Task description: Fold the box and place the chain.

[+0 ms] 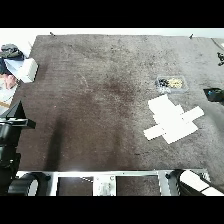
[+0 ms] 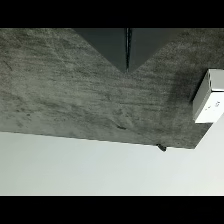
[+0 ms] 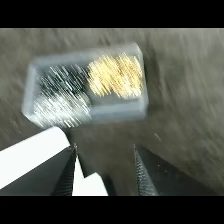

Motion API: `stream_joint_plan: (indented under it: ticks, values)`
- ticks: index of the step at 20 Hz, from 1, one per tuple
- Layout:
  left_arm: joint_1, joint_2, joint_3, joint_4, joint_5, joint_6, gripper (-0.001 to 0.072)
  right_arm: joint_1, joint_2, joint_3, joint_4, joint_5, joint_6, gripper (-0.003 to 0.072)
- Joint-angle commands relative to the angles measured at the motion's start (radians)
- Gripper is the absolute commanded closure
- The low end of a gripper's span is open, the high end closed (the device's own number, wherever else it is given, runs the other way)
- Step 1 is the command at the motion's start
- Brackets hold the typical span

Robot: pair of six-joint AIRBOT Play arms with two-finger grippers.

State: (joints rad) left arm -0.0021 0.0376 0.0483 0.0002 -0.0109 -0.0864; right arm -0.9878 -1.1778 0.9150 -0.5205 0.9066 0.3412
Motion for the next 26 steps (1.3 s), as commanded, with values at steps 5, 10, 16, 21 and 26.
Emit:
stream_joint_plan:
  ticks: [5, 10, 16, 21, 26]
  values:
    - [0.001, 0.001, -0.001, 0.0, 0.0, 0.0, 0.0697, -0.081, -0.47, 0.517, -0.412, 0.512, 0.18, 0.018]
    - [0.001, 0.0, -0.001, 0.0, 0.0, 0.0, 0.0697, -0.011, -0.669, 0.712, -0.565, 0.618, 0.183, 0.0189]
    - [0.001, 0.0, -0.001, 0.0, 0.0, 0.0, 0.0697, 0.092, -0.801, 0.814, -0.639, 0.728, 0.209, 0.0204]
    - [0.001, 0.0, -0.001, 0.0, 0.0, 0.0, 0.0697, 0.097, -0.827, 0.813, -0.632, 0.768, 0.206, 0.0204]
    - [0.001, 0.001, -0.001, 0.0, 0.0, 0.0, 0.0697, 0.097, -0.83, 0.769, -0.553, 0.84, 0.221, 0.0365]
